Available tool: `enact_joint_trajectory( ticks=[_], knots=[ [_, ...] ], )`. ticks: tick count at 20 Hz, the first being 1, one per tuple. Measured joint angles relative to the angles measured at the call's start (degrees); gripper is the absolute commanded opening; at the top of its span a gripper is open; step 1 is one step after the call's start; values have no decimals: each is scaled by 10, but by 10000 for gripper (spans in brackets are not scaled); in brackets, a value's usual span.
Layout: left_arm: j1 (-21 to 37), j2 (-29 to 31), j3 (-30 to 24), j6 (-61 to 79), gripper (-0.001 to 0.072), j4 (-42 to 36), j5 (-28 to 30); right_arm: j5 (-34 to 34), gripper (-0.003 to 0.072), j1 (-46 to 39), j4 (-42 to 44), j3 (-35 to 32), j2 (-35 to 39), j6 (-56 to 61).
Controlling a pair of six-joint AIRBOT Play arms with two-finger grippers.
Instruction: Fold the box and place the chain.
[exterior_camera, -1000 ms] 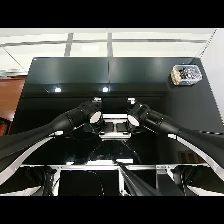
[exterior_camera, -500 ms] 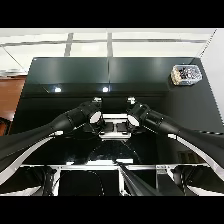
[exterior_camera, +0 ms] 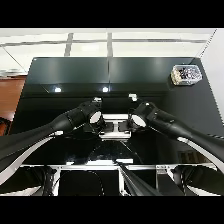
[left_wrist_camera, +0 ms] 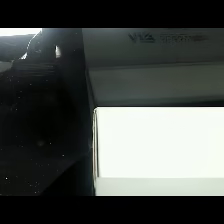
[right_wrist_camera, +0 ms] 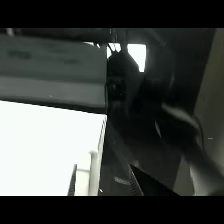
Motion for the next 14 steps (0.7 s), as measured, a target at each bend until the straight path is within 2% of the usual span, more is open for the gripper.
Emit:
enact_joint_trajectory(
  ticks=[4, 7, 10, 13, 14],
  knots=[
    [0, 0, 0, 0, 26, 0, 0, 11, 386, -3, -54, 0, 101, -4],
    [0, 0, 0, 0, 26, 0, 0, 28, 387, -16, -148, 0, 166, -4],
    [0, 0, 0, 0, 27, 0, 0, 50, 387, -62, -254, -4, 196, -10],
    [0, 0, 0, 0, 26, 0, 0, 17, 389, -139, -308, -28, 208, -13],
    [0, 0, 0, 0, 26, 0, 0, -11, 559, -169, -318, -43, 210, -12]
  ],
)
